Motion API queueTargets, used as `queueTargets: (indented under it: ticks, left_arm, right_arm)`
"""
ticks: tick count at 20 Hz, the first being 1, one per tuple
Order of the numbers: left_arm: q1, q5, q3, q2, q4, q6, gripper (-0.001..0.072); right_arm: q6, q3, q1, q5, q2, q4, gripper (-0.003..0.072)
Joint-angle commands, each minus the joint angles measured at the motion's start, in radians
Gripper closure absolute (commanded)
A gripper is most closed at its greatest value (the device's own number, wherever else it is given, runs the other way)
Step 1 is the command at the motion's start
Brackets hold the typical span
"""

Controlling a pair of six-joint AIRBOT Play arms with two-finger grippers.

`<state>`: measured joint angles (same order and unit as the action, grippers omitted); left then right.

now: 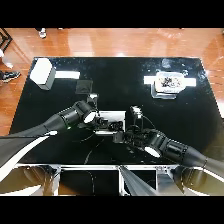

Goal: Fold the box and place the chain.

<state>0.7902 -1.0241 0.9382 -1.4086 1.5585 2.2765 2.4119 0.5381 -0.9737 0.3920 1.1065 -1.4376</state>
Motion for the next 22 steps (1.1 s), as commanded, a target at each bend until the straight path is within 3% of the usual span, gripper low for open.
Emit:
queueTargets:
  ticks: [1, 2, 10, 11, 13, 14, 22]
  left_arm:
    - [0.001, -0.002, 0.000, 0.000, 0.001, -0.002, 0.0683]
    - [0.001, -0.002, 0.000, 0.000, 0.001, -0.002, 0.0683]
    - [0.001, -0.002, 0.000, 0.000, 0.000, -0.002, 0.0683]
    - [0.001, -0.002, 0.000, 0.000, 0.000, -0.002, 0.0683]
    - [0.001, -0.002, 0.000, 0.000, 0.000, -0.002, 0.0683]
    - [0.001, -0.002, 0.000, 0.000, 0.001, -0.002, 0.0683]
    - [0.001, -0.002, 0.000, 0.000, 0.001, -0.002, 0.0683]
  right_arm:
    - [0.054, 0.000, -0.001, -0.015, 0.000, -0.057, 0.0468]
    - [0.054, 0.000, -0.001, -0.026, 0.000, -0.058, 0.0495]
    - [0.054, 0.000, 0.000, -0.076, 0.021, -0.061, 0.0508]
    - [0.054, 0.000, 0.000, -0.085, 0.021, -0.067, 0.0557]
    - [0.054, 0.000, 0.000, -0.089, 0.021, -0.067, 0.0571]
    - [0.053, 0.000, -0.001, -0.089, 0.021, -0.072, 0.0660]
    - [0.053, 0.000, 0.000, -0.042, 0.000, -0.075, 0.0663]
